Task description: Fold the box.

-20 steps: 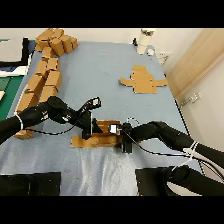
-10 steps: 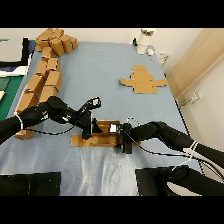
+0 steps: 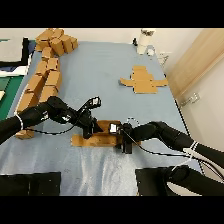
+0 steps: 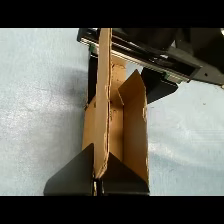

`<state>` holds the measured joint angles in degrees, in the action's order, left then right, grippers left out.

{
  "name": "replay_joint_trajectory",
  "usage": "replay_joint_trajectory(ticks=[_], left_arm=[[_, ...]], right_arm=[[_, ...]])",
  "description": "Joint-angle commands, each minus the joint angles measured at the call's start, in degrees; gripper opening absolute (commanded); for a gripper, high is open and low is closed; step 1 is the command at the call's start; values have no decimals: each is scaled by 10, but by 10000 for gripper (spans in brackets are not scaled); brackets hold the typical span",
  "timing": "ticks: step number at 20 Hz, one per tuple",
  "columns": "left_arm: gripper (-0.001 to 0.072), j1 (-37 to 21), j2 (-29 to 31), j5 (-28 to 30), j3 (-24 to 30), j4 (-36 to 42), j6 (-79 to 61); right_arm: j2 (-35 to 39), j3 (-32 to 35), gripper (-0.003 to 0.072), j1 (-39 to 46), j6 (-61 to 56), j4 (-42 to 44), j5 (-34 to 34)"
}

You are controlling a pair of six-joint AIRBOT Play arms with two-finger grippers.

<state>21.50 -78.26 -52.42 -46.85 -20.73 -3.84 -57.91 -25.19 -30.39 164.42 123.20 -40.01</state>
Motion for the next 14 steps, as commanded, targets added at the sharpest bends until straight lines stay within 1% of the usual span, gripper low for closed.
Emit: replay_joint_trajectory(ticks=[1, 3, 7, 8, 9, 10, 14], left_arm=[[13, 0, 0, -23, 0, 30, 9], [13, 0, 0, -36, 0, 34, 9], [15, -2, 0, -38, 0, 28, 100], [109, -2, 0, -38, 0, 15, 119], [437, -2, 0, -38, 0, 4, 132], [598, -2, 0, -38, 0, -7, 159], [599, -4, 5, -53, 0, -71, 214]], right_arm=[[0, 0, 553, 0, 1, 0, 1], [0, 0, 553, 0, 1, 0, 1], [1, 0, 553, 0, 1, 0, 1], [1, 0, 553, 0, 1, 0, 1], [1, 0, 554, 0, 1, 0, 1], [1, 0, 553, 0, 1, 0, 1], [1, 0, 554, 0, 1, 0, 1]])
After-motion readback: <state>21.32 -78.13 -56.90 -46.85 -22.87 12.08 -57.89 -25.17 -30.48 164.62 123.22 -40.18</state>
